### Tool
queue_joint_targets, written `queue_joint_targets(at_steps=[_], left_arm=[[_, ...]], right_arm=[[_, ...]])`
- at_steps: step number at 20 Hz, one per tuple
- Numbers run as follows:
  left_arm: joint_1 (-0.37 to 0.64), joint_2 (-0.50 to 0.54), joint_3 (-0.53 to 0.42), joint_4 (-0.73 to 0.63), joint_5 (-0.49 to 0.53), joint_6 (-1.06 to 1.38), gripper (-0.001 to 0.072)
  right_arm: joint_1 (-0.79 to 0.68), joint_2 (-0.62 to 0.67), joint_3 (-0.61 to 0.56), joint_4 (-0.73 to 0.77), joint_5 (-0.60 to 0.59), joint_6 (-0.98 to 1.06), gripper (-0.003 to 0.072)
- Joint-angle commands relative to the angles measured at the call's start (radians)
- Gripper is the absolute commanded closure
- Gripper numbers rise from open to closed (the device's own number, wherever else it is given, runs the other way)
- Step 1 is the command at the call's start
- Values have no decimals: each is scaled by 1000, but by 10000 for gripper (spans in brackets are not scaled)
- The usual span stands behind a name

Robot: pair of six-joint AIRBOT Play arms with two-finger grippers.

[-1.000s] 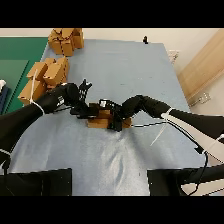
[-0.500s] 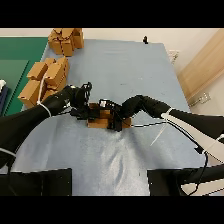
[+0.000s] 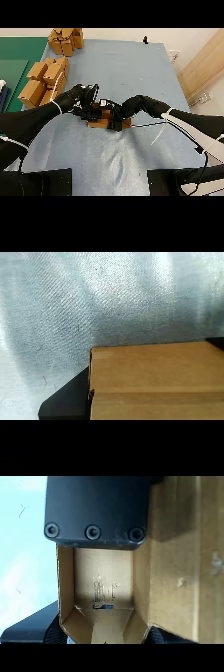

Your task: Fold the box.

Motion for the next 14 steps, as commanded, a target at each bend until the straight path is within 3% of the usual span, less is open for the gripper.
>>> queue_joint_targets(at_steps=[1, 8, 9, 10, 11, 12, 13, 14], left_arm=[[-8, -6, 12, 3, -75, 2, 700], [-22, -6, 15, 2, -55, -14, 694], [-22, -6, 15, 2, -57, -14, 611], [-22, -6, 15, 2, -61, -23, 303], [-22, -6, 15, 2, -63, -31, 228], [-22, -6, 15, 2, -64, -36, 279], [-22, -6, 15, 2, -64, -36, 457], [-22, -6, 15, 2, -64, -32, 680]], right_arm=[[1, 0, 1, -2, 1, -4, 168], [1, 0, 1, -2, -1, -4, 168], [1, 0, 1, -2, -1, -4, 168], [1, 0, 1, -2, -1, -4, 168], [1, 0, 1, -2, -1, -4, 168], [1, 0, 1, -1, -1, -4, 168], [1, 0, 1, -1, -1, -4, 168], [1, 0, 1, -1, -2, -3, 168]])
